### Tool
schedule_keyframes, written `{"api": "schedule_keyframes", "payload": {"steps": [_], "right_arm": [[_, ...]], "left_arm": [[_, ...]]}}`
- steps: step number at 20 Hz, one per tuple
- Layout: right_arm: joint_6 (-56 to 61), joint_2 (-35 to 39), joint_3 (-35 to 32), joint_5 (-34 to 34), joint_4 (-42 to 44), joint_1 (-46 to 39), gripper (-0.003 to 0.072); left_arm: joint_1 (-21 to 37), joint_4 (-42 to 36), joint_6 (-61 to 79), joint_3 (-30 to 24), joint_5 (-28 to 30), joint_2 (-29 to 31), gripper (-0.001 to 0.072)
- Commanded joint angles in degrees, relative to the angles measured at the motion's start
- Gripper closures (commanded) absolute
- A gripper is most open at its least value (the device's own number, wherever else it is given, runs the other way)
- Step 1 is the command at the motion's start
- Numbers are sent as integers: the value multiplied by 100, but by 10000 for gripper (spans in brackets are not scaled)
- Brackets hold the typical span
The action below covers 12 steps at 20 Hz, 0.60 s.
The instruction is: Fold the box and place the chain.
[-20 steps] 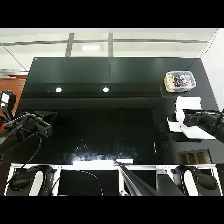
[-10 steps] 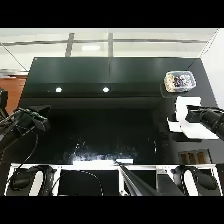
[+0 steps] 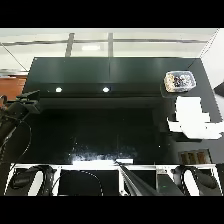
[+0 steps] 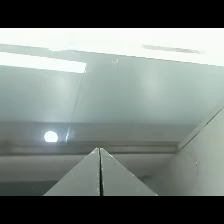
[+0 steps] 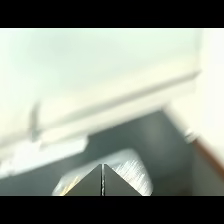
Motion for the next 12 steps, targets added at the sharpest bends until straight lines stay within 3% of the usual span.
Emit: {"api": "schedule_keyframes", "payload": {"steps": [1, 3, 5, 6, 7, 8, 9, 10, 11, 12], "right_arm": [[-461, -1561, 1213, 743, -551, -485, 675], [-66, -2809, 2400, 2789, -1823, -848, 675], [1635, -3801, 3412, 4474, -3447, -1259, 674], [2437, -4157, 3801, 5283, -4360, -1480, 675], [3010, -4385, 4050, 5954, -5156, -1692, 674], [3270, -4474, 4144, 6301, -5654, -1908, 672], [3316, -4481, 4151, 6402, -5849, -2146, 611], [3329, -4487, 4151, 6406, -5753, -2444, 263], [3324, -4511, 4151, 6446, -5497, -2728, 4], [3274, -4553, 4151, 6500, -5169, -3038, 0]], "left_arm": [[-52, -260, 13, 282, 26, -870, 684], [-63, 85, 9, 804, -599, -1578, 684], [-63, 1244, -216, 1523, -1552, -2175, 645], [-63, 2002, -643, 1862, -1956, -2396, 439], [-59, 2903, -1250, 2179, -2326, -2555, -9], [-48, 3707, -1908, 2396, -2588, -2643, -1], [-31, 4406, -2358, 2542, -2800, -2658, -1], [-13, 4798, -2597, 2603, -2903, -2643, -1], [-13, 4975, -2706, 2610, -2962, -2614, -1], [-15, 4959, -2704, 2610, -3014, -2614, -1]]}}
